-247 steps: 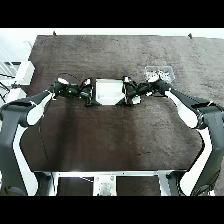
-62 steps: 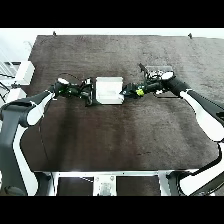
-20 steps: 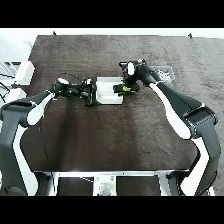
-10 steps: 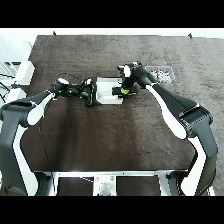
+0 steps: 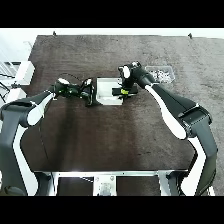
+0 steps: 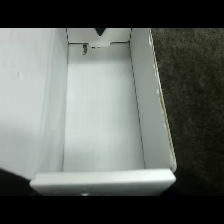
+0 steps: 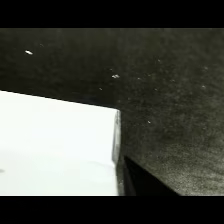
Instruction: Fold the box and place the chain.
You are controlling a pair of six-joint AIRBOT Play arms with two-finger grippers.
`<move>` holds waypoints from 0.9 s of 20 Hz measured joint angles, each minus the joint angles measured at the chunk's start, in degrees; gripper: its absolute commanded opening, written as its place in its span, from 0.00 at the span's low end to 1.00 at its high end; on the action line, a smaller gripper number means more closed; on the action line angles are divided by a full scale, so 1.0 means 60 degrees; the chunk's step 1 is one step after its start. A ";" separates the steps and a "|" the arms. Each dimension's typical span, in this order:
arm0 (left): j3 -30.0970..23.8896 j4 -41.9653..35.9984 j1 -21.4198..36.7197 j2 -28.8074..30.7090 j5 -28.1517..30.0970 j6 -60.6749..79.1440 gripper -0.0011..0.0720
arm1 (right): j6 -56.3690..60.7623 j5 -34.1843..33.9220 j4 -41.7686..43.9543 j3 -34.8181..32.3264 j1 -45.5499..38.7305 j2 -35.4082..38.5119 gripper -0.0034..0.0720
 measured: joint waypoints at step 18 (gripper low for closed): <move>0.0000 -0.0007 0.0004 0.0000 0.0018 -0.0011 0.49 | -0.1796 0.0940 0.0015 0.0984 -0.0350 0.1519 0.65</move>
